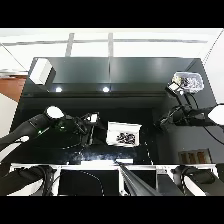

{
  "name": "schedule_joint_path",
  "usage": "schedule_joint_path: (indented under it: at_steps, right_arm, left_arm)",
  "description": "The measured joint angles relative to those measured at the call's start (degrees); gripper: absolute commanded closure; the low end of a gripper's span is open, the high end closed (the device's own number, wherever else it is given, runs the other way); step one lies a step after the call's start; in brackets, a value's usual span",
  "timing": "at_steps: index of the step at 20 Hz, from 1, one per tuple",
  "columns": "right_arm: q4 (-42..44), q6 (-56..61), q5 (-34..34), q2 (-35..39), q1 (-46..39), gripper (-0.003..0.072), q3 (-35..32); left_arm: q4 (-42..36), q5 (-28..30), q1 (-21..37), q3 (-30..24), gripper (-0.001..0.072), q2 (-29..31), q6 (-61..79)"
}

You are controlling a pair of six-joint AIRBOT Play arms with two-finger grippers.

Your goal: Fold the box and place the chain.

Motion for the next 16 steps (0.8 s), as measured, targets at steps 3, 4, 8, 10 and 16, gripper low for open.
schedule_joint_path:
  at_steps: [3,4,8,10,16]
  right_arm:
    - [-0.13,-0.26,-0.66,0.00,0.00,-0.0031,0.00]
    - [-0.13,-0.42,-0.76,0.00,-0.02,-0.0031,0.00]
    - [-0.17,-0.63,-1.07,0.00,0.00,-0.0031,0.00]
    - [-0.17,-0.63,-1.11,0.00,0.00,-0.0031,0.00]
    - [-0.17,-0.66,-1.14,0.00,0.00,-0.0031,0.00]
  left_arm:
    - [0.02,-0.57,-0.24,-0.02,0.0004,-0.81,1.11]
    - [-0.02,-0.26,-0.52,-0.04,0.0004,-0.96,1.25]
    - [-0.96,2.25,-2.67,-0.07,0.0004,-1.33,1.57]
    - [-1.31,4.44,-3.76,-0.07,0.0004,-1.40,1.77]
    - [-2.12,7.65,-4.85,-0.07,0.0004,-1.44,1.75]
